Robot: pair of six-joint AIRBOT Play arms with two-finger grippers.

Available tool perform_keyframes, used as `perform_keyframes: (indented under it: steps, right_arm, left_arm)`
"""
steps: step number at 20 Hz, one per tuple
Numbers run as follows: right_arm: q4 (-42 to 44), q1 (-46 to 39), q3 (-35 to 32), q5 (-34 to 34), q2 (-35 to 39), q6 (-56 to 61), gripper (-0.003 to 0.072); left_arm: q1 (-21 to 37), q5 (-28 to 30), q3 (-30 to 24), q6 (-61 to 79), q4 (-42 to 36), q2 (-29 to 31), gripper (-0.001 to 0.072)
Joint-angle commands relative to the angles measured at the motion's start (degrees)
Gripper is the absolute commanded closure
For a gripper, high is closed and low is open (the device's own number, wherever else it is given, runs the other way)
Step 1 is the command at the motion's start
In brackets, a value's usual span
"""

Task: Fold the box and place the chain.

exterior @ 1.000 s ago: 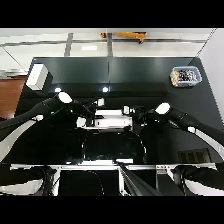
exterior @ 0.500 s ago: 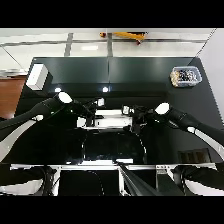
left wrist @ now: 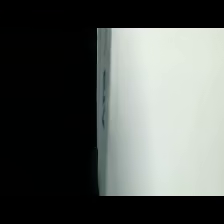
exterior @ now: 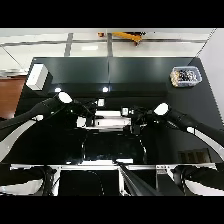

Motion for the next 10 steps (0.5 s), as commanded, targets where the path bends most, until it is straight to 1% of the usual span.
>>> perform_keyframes:
  steps: [1,2,3,4,5,8,10]
  right_arm:
    - [-0.11,0.02,0.02,-0.31,-0.04,-0.04,0.0247]
    - [-0.11,0.02,0.02,-0.31,-0.04,-0.04,0.0247]
    - [-0.11,0.02,0.02,-0.31,-0.04,-0.04,0.0247]
    - [-0.11,0.02,0.02,-0.31,-0.04,-0.04,0.0247]
    - [-0.11,0.02,0.02,-0.31,-0.04,-0.04,0.0247]
    - [-0.11,0.02,0.02,-0.31,-0.04,-0.07,0.0247]
    - [-0.11,0.02,0.02,-0.31,-0.04,-0.07,0.0247]
  left_arm:
    - [0.11,0.0,0.04,-0.31,-0.07,0.07,0.0681]
    - [0.11,0.04,0.04,-2.05,-0.04,0.39,0.0645]
    - [0.11,0.02,0.04,-3.65,0.28,1.03,0.0431]
    - [0.2,0.15,0.04,-5.25,0.94,2.12,0.016]
    - [0.48,0.13,0.04,-7.37,2.23,3.52,-0.0011]
    - [2.67,-0.87,0.04,-15.63,9.88,10.19,-0.001]
    - [4.63,-3.89,0.04,-22.82,15.19,14.56,-0.0006]
